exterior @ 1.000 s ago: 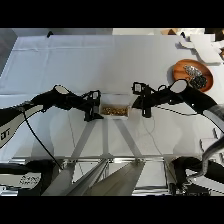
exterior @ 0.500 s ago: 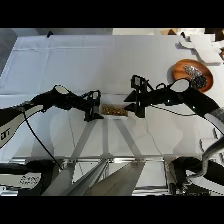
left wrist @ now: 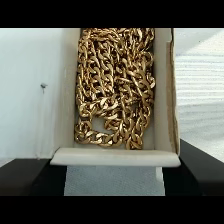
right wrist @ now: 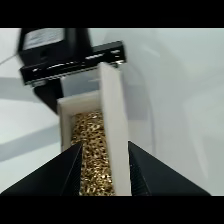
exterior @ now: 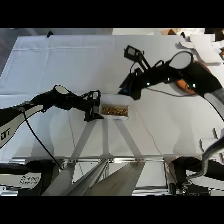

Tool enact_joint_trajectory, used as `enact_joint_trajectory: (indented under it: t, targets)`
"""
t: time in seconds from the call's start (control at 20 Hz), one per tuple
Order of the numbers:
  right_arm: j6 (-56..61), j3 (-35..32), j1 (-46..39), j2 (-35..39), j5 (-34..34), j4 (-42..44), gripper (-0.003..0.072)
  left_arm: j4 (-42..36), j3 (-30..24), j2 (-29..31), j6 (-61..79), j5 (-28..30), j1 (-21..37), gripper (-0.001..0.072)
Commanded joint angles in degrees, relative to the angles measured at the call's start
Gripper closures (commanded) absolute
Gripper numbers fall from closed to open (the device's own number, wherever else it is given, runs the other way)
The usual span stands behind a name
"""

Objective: Fold the box and place the chain.

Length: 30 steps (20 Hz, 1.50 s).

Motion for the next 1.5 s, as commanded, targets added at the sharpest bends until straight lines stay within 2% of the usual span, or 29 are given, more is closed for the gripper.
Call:
enact_joint_trajectory:
  t: [0.0,0.1,0.2,0.3,0.55,0.7,0.8,0.85,1.1,1.3,1.45]
  targets:
    - [14.9,12.2,0.1,-9.4,3.6,-4.5,0.0412,0.0,0.0,0.0,0.0,0.0,0.0,0.0308]
    - [20.9,13.3,0.1,-13.4,4.0,-4.1,0.0431,0.0,0.0,0.0,0.0,0.0,0.0,0.0308]
    - [20.5,13.3,0.1,-17.0,9.7,-4.6,0.0428,0.0,0.0,0.0,0.0,0.0,0.0,0.0308]
    - [19.7,13.3,0.2,-19.4,14.3,-3.9,0.0393,0.0,0.0,0.0,0.0,0.0,0.0,0.0308]
    - [4.6,13.2,1.0,-19.5,16.1,1.2,0.0387,0.0,0.0,0.0,0.0,0.0,0.0,0.0308]
    - [1.6,12.5,3.0,-19.1,15.7,1.1,0.0383,0.0,0.0,0.0,0.0,0.0,0.0,0.0308]
    - [-4.3,10.0,4.4,-16.8,12.8,0.7,0.0263,0.0,0.0,0.0,0.0,0.0,0.0,0.0308]
    - [-7.5,7.9,5.1,-14.8,10.2,0.3,0.0247,0.0,0.0,0.0,0.0,0.0,0.0,0.0308]
    - [-15.7,-6.4,6.9,-2.8,-5.0,-0.3,0.0248,0.0,0.0,0.0,0.0,0.0,0.0,0.0308]
    - [-21.4,-17.0,9.4,4.5,-20.3,-0.6,0.0248,0.0,0.0,0.0,0.0,0.0,0.0,0.0308]
    - [-21.4,-19.5,10.3,4.8,-22.8,-1.5,0.0249,0.0,0.0,0.0,0.0,0.0,0.0,0.0308]
